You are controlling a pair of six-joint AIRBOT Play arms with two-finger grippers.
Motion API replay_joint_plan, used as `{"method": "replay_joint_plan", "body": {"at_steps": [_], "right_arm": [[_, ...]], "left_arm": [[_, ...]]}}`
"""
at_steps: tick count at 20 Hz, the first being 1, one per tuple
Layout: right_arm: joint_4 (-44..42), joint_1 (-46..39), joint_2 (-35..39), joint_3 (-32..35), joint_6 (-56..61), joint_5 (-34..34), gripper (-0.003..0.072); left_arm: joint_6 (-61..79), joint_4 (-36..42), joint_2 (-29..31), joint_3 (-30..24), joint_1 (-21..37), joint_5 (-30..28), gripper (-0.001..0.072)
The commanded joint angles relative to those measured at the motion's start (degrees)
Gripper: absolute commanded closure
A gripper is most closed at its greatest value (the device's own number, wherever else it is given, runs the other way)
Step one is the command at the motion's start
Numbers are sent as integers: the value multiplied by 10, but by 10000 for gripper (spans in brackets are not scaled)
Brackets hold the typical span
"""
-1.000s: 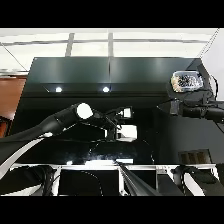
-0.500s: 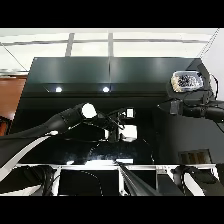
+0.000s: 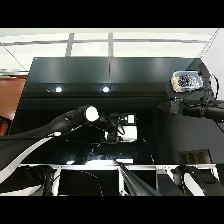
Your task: Fold the box and place the chain.
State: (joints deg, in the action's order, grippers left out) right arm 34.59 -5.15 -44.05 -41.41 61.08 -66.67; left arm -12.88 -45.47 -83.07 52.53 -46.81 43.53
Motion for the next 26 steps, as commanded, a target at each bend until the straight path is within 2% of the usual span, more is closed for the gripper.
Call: {"method": "replay_joint_plan", "body": {"at_steps": [1,2,3,4,5,8,11,14,15,16,18,21,23,26], "right_arm": [[0,0,0,0,0,8,672],[0,0,0,0,0,12,672],[0,0,0,0,0,14,672],[0,0,0,0,0,14,672],[0,0,0,0,0,13,672],[0,0,0,0,0,14,672],[0,0,0,0,0,14,672],[0,0,0,0,0,14,672],[0,0,0,0,1,14,672],[-1,0,0,0,6,14,672],[-1,0,0,0,19,14,672],[0,0,0,0,22,14,672],[-1,0,0,0,22,14,672],[0,0,0,0,39,15,672]], "left_arm": [[-17,-23,-26,0,-10,-22,0],[-40,-23,-28,0,-10,-27,23],[-52,-28,-26,2,-10,-30,127],[-72,-41,-20,5,-8,-31,350],[-74,-57,-10,9,-5,-28,523],[-145,-108,35,14,35,-27,536],[-262,-218,71,14,137,-29,550],[-376,-314,70,15,274,-95,548],[-422,-325,63,23,333,-123,548],[-465,-323,49,42,390,-129,548],[-544,-318,-9,122,505,-76,548],[-552,-317,-120,272,613,37,547],[-551,-298,-187,362,648,59,547],[-550,-289,-264,465,651,51,547]]}}
